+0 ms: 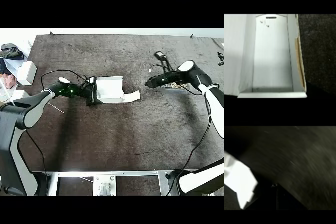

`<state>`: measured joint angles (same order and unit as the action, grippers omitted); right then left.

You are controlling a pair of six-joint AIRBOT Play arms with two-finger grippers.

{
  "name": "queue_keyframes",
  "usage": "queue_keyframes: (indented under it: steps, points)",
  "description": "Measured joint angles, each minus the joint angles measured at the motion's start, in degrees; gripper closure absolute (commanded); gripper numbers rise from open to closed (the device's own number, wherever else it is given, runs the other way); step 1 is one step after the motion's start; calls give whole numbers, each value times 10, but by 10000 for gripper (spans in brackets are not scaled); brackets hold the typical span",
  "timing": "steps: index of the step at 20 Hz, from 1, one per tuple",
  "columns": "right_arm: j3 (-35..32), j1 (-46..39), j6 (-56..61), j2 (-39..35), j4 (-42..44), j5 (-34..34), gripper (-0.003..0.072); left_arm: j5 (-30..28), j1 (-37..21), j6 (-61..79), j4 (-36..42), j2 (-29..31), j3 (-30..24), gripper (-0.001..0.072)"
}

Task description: Fold the box and place the chain.

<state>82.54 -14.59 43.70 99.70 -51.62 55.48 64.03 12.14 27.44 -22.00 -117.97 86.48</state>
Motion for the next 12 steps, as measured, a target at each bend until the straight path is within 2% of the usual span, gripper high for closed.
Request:
queue_keyframes:
  steps: [4, 8, 9, 12]
  points:
    - [-13, -19, 48, 37, 50, 37, 707, 0, 0, 0, 0, 0, 0, 474]
    - [-22, -5, 58, 72, 88, 67, 706, 0, 0, 0, 0, 0, 0, 474]
    - [-26, -1, 54, 76, 106, 71, 664, 0, 0, 0, 0, 0, 0, 474]
    - [-47, 15, 42, 84, 162, 87, 661, 0, 0, 0, 0, 0, 0, 474]
